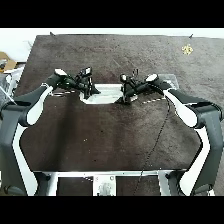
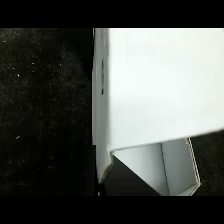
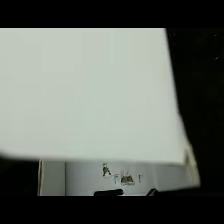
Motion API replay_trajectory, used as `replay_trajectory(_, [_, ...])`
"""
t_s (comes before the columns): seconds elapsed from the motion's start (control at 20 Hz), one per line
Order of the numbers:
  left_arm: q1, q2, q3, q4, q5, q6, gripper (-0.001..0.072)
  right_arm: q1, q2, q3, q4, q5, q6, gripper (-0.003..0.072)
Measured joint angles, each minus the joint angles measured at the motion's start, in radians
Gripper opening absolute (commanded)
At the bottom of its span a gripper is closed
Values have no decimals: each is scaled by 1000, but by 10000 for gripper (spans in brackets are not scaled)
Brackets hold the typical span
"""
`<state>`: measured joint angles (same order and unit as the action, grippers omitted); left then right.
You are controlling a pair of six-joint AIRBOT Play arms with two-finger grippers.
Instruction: Fold the box and place the chain.
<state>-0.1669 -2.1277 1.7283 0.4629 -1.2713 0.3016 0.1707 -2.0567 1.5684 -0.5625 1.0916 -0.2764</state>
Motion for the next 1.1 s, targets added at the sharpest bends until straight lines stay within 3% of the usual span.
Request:
replay_trajectory(0.25, [11,16,1,-13,-12,-76,370,0,0,0,1,-6,2,446])
replay_trajectory(0.5, [86,63,47,-21,-180,-221,369,0,0,0,0,-3,-1,445])
replay_trajectory(0.55, [104,71,60,-25,-230,-259,316,0,0,0,0,-3,-1,445])
replay_trajectory(0.6, [121,77,71,-36,-282,-302,150,0,0,0,0,-2,-1,445])
replay_trajectory(0.65, [132,81,79,-43,-330,-341,31,0,0,0,0,-2,-1,446])
replay_trajectory(0.85, [126,87,94,-34,-445,-438,11,-1,0,0,-1,0,-1,445])
replay_trajectory(1.1, [40,87,92,49,-330,-472,11,-1,0,0,-2,0,-1,445])
